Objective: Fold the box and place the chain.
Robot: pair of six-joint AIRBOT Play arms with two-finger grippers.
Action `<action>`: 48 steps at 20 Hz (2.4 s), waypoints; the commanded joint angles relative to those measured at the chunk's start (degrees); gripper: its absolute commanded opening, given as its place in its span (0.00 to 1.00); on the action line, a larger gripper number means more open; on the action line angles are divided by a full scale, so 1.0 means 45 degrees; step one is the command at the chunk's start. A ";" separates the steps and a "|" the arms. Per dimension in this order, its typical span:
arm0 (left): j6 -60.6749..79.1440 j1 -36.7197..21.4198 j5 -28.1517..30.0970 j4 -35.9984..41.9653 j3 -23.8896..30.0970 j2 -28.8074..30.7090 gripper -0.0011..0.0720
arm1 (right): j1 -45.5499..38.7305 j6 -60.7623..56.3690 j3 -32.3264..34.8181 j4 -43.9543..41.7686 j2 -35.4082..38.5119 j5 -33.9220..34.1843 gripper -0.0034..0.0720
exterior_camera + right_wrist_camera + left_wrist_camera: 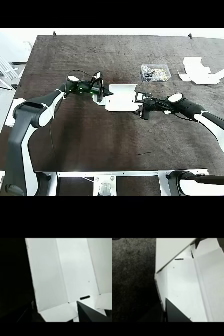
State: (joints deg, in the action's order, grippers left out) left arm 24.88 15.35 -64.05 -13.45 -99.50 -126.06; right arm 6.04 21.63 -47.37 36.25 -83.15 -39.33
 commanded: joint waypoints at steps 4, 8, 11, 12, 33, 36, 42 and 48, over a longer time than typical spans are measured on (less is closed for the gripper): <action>0.0000 -0.0015 0.0000 0.0010 0.0005 -0.0010 0.04 | -0.0151 0.0389 -0.0296 -0.1515 -0.0112 0.1122 0.87; 0.0000 -0.0015 0.0005 0.0010 0.0005 -0.0010 0.04 | -0.0452 0.0641 -0.0835 -0.2059 -0.0097 0.0826 0.87; 0.0000 -0.0015 -0.0010 0.0010 0.0005 -0.0010 0.04 | -0.0515 0.0641 -0.0933 -0.2035 -0.0117 0.0408 0.87; 0.0000 -0.0015 -0.0015 0.0010 0.0005 -0.0010 0.04 | -0.0515 0.0651 -0.0933 -0.1953 -0.0141 0.0350 0.88; 0.0000 -0.0015 -0.0005 0.0049 0.0005 -0.0010 0.04 | -0.1957 0.0874 -0.5071 -0.1350 -0.3755 -0.4483 0.87; 0.0000 -0.0015 -0.0010 0.0049 0.0005 -0.0010 0.04 | -0.1977 0.0860 -0.5673 -0.1132 -0.4265 -0.5212 0.88; 0.0000 -0.0015 -0.0005 0.0049 0.0005 -0.0010 0.04 | -0.2055 0.1146 -0.6212 -0.0758 -0.4677 -0.6067 0.87; 0.0000 -0.0015 -0.0015 0.0053 0.0005 -0.0010 0.04 | -0.2050 0.1574 -0.6708 -0.0923 -0.5523 -0.6960 0.88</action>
State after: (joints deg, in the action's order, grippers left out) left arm 24.91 15.35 -64.18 -13.21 -99.50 -126.08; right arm -3.22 27.68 -76.23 32.49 -106.28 -67.66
